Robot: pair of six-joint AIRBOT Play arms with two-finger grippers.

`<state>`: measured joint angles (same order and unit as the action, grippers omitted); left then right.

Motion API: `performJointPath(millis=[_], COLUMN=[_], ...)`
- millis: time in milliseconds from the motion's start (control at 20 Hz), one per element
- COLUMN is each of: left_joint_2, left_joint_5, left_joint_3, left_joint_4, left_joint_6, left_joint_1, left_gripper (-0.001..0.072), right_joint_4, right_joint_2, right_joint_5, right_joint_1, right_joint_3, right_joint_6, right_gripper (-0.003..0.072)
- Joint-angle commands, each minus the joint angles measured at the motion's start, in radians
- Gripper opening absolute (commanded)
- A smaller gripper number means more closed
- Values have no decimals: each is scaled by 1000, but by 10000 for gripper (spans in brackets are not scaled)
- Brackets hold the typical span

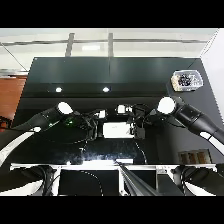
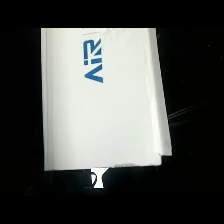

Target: Fold the box and place the chain.

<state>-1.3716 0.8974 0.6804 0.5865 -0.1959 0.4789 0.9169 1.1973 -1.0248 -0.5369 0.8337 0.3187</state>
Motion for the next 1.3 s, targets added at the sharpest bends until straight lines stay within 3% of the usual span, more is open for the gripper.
performJointPath(millis=[0, 500, 800, 850, 900, 1250], left_joint_2=[0, 0, 0, 0, 0, 0], left_joint_5=[1, 1, 1, 1, 1, 1], left_joint_3=[1, 1, 1, 1, 1, 1], left_joint_4=[0, 0, 0, 0, 0, 0], left_joint_6=[-3, -3, -3, -3, -3, -3], left_joint_1=[0, 0, 0, 0, 0, 0], left_gripper=[490, 490, 490, 490, 490, 490], right_joint_4=[0, -1, 0, 0, 0, 1], right_joint_2=[-7, -49, -49, -49, -49, -42], right_joint_5=[29, 80, 6, 10, 19, 9], right_joint_1=[-1, -1, -1, -1, -1, -42], right_joint_3=[1, 1, 1, 1, 1, -3], right_joint_6=[15, 22, -20, -21, -21, -21], right_gripper=[448, 447, 451, 469, 659, 665])
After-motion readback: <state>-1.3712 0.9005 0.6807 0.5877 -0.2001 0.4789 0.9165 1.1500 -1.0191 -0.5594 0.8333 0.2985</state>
